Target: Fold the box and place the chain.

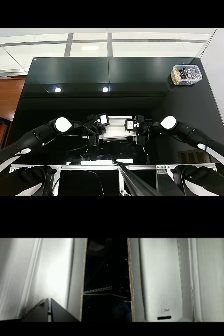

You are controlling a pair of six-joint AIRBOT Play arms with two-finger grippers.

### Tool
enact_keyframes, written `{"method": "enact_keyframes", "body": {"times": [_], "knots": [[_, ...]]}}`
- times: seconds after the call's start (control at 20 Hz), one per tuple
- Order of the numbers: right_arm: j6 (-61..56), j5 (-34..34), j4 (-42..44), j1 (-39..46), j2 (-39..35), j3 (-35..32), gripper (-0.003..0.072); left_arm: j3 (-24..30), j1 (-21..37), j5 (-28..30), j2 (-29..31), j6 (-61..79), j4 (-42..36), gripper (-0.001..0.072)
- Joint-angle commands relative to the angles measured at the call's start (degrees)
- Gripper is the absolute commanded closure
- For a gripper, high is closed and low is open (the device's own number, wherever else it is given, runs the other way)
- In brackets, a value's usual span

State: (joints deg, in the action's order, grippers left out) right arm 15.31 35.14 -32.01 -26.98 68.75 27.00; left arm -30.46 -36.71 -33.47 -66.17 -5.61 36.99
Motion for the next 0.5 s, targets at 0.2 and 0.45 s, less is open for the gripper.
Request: {"method": "enact_keyframes", "body": {"times": [0.2,0.45], "knots": [[-0.1,0.0,0.0,0.0,0.0,0.0,0.0454,0.0,-0.4,0.3,0.0,-0.2,0.0,0.0419],[-0.1,0.0,0.0,0.0,0.0,0.0,0.0454,0.0,-0.4,0.7,0.0,-0.2,0.0,0.0199]]}}
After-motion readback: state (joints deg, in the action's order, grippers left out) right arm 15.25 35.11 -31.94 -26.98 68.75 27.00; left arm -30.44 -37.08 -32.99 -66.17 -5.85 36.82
